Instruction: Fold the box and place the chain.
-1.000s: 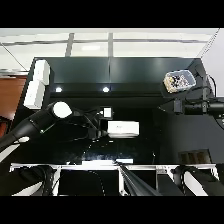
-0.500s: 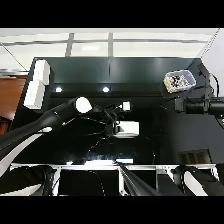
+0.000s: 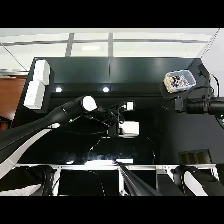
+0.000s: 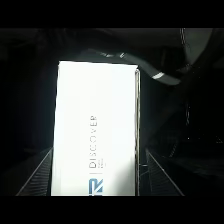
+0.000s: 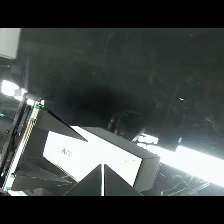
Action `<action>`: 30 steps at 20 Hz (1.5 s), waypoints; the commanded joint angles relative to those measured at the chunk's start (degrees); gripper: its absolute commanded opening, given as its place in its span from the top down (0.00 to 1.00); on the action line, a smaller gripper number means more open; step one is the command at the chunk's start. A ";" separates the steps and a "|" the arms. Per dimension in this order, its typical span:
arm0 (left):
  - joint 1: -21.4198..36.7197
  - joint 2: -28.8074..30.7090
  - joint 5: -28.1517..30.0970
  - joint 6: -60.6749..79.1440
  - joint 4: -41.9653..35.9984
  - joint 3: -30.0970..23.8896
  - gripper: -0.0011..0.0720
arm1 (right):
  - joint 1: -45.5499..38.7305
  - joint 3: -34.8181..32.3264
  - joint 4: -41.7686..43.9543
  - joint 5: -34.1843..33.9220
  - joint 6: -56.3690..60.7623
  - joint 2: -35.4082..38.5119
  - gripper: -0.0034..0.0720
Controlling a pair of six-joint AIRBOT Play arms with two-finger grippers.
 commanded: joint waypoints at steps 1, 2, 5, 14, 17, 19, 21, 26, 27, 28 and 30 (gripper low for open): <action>-0.04 -0.17 -0.48 -0.07 0.00 0.11 0.02 | 0.00 0.04 -0.09 -0.11 0.00 0.04 0.94; -0.24 -0.17 -0.57 -0.04 0.04 0.11 0.02 | 0.00 0.04 -0.09 -0.13 0.00 0.04 0.94; -0.98 -0.74 -0.68 -0.13 0.39 0.11 0.02 | 0.00 0.04 -0.09 -0.13 0.00 0.04 0.94; -5.44 -2.25 6.27 -3.78 5.40 0.02 0.02 | 0.00 0.04 -1.79 -1.51 0.04 0.02 0.94; -7.54 -3.10 9.29 -7.58 11.52 -0.02 0.02 | 0.00 0.04 -1.84 -1.95 0.04 0.04 0.94; -8.28 -3.30 10.27 -7.80 14.27 0.00 0.02 | -0.02 0.07 -2.58 -2.82 0.63 0.04 0.94; -8.35 -3.26 9.73 -7.80 14.27 0.07 0.04 | -0.02 0.07 -3.67 -3.43 1.07 0.04 0.94; -6.47 -1.09 3.54 -21.35 24.24 0.07 0.58 | -0.02 0.07 -3.69 -3.76 1.51 0.04 0.94; -4.48 -0.22 1.20 -27.28 27.91 0.07 0.58 | -0.02 0.07 -3.69 -3.76 1.51 0.04 0.94; -1.62 0.87 -2.01 -32.35 31.06 0.04 0.58 | -0.02 0.07 -3.69 -3.74 1.49 0.04 0.94; 5.27 3.63 -8.41 -38.84 34.10 -0.02 0.58 | -0.02 0.07 -3.69 -3.74 1.49 0.04 0.94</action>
